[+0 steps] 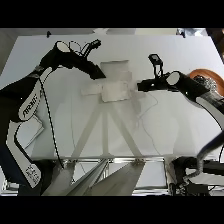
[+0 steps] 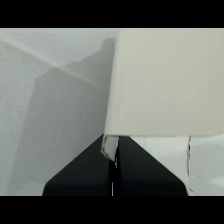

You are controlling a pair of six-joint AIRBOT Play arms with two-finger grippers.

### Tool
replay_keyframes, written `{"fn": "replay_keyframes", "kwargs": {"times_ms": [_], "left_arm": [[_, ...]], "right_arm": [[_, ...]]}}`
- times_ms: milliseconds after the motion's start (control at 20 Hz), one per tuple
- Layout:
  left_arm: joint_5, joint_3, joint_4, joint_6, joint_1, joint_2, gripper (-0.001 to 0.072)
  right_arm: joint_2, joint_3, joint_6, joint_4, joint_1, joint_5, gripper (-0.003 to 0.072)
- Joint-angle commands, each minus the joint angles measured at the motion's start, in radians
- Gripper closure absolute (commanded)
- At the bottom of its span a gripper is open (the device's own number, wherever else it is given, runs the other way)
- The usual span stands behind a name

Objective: Fold the box and place the chain.

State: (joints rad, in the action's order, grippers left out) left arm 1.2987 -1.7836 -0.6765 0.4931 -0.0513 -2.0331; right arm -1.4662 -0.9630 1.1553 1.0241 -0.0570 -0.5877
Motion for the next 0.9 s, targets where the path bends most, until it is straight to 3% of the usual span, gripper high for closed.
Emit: {"fn": "replay_keyframes", "kwargs": {"times_ms": [0,300,350,450,850], "left_arm": [[0.0,-0.001,-0.04,0.0,-0.002,0.0,0.0703],[0.005,-0.001,-0.051,-0.026,-0.002,0.001,0.0702],[0.01,0.0,-0.051,-0.051,-0.002,0.004,0.0702],[0.026,-0.001,-0.05,-0.095,0.0,0.017,0.0702],[0.208,0.0,-0.05,-0.209,-0.001,0.132,0.0706]], "right_arm": [[0.0,0.0,-0.004,0.0,-0.001,0.004,0.0676],[0.006,0.0,-0.004,0.0,-0.001,0.027,0.0648],[0.014,-0.001,-0.004,0.0,-0.001,0.023,0.0549],[0.048,-0.001,-0.005,0.006,-0.001,0.016,0.0254],[0.341,-0.001,-0.003,0.228,-0.001,-0.151,0.0233]]}}
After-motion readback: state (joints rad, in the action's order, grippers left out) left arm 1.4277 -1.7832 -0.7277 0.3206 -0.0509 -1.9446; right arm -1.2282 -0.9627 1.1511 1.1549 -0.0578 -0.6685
